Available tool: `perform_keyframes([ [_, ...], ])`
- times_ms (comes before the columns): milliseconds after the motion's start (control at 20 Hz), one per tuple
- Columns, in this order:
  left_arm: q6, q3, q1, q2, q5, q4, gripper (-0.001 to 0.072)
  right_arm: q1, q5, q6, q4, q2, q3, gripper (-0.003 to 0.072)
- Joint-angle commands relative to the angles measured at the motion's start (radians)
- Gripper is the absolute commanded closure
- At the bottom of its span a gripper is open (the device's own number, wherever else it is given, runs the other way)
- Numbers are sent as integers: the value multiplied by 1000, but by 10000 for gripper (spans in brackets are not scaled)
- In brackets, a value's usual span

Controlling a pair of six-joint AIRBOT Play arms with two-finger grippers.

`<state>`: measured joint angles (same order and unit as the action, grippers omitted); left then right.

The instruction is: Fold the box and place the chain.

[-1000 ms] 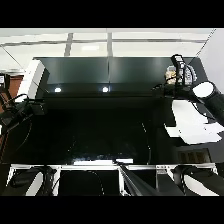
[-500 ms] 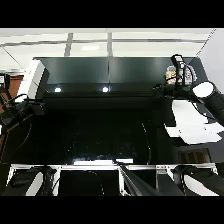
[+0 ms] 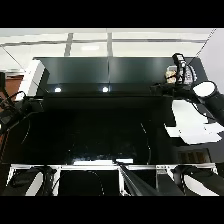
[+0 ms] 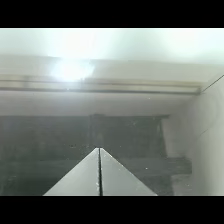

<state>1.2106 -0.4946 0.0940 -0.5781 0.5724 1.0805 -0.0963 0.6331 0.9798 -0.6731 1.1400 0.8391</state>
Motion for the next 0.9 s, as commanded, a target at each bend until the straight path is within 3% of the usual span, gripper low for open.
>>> perform_keyframes([
  [0, 1, 1, -3, -26, -11, -27, 303, -12, -110, 0, 201, 3, 0, 670],
  [50, 1, 1, -8, -40, 0, -23, 1, -14, -148, 0, 201, 4, 0, 558],
  [100, 0, 1, -9, -52, 31, -23, -3, -13, -148, 0, 199, 5, 0, 127],
  [150, -2, 1, -8, -60, 62, -23, -4, -12, -119, -5, 188, 5, 0, -21],
  [200, -3, 1, -9, -66, 90, -23, -3, -3, -72, -4, 146, 4, 1, -18],
  [300, -3, 1, -9, -69, 147, -24, -2, 89, 76, 122, -155, 4, 39, -17],
  [400, -3, 1, -9, -69, 213, -21, -2, 279, 203, 363, -516, 4, 93, -17],
  [550, -3, 2, -8, -69, 216, -18, -2, 663, 278, 560, -765, 6, 125, -17],
  [700, -3, 2, -9, -70, 223, -18, -2, 998, 292, 498, -643, 51, 144, -17],
  [800, -3, 2, -9, -76, 228, -10, -2, 1142, 345, 275, -458, 141, 200, -17],
  [850, -3, 2, -9, -80, 225, -10, -2, 1172, 410, 178, -443, 196, 237, -17],
])
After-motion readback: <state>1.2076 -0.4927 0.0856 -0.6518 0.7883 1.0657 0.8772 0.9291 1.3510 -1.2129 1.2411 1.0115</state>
